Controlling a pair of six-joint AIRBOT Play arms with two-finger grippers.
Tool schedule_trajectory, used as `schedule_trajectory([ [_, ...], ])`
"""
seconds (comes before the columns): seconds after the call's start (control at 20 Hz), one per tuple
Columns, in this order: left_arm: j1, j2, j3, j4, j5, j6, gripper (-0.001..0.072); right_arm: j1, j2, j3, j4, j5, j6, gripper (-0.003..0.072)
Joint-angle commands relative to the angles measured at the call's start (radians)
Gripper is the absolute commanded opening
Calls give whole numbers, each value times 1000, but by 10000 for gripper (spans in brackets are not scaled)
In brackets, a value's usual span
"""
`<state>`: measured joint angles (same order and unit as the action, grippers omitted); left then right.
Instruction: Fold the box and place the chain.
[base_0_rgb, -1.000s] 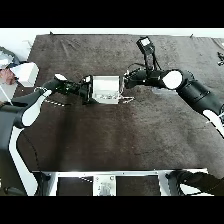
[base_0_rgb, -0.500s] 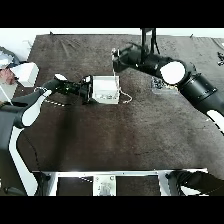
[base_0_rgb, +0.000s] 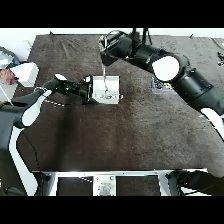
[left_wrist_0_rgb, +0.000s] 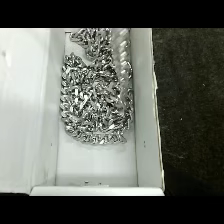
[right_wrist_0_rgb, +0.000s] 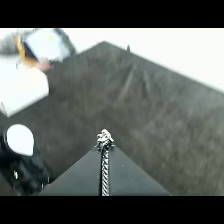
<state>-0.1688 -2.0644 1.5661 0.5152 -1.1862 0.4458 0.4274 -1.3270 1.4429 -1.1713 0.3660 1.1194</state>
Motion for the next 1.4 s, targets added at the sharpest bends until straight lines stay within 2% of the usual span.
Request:
schedule_trajectory([
  [0.0,0,0,0,0,0,0,362,2,-64,2,-3,92,23,-15],
  [0.05,0,0,0,0,0,0,362,2,-91,2,-5,125,40,-13],
  [0.1,0,0,0,0,0,0,362,1,-117,1,-27,163,44,89],
  [0.15,0,0,0,0,0,0,362,-4,-137,-1,-63,196,47,292],
  [0.2,0,0,0,0,0,0,362,-17,-153,-5,-117,224,92,307],
  [0.3,0,0,0,0,0,0,362,-64,-146,-40,-211,283,197,308],
  [0.4,0,0,0,0,0,0,362,-137,-113,-117,-208,336,219,307],
  [0.55,0,0,0,0,0,0,362,-225,-89,-271,-209,312,217,307],
  [0.65,0,0,0,0,0,0,362,-256,-139,-311,-164,277,183,307],
  [0.85,0,0,0,0,0,0,362,-256,-288,-261,37,242,-53,307],
  [1.1,0,0,0,0,0,0,362,-256,-401,-142,55,347,-179,308],
  [1.35,0,0,0,0,0,0,362,-256,-418,-117,55,357,-240,308],
])
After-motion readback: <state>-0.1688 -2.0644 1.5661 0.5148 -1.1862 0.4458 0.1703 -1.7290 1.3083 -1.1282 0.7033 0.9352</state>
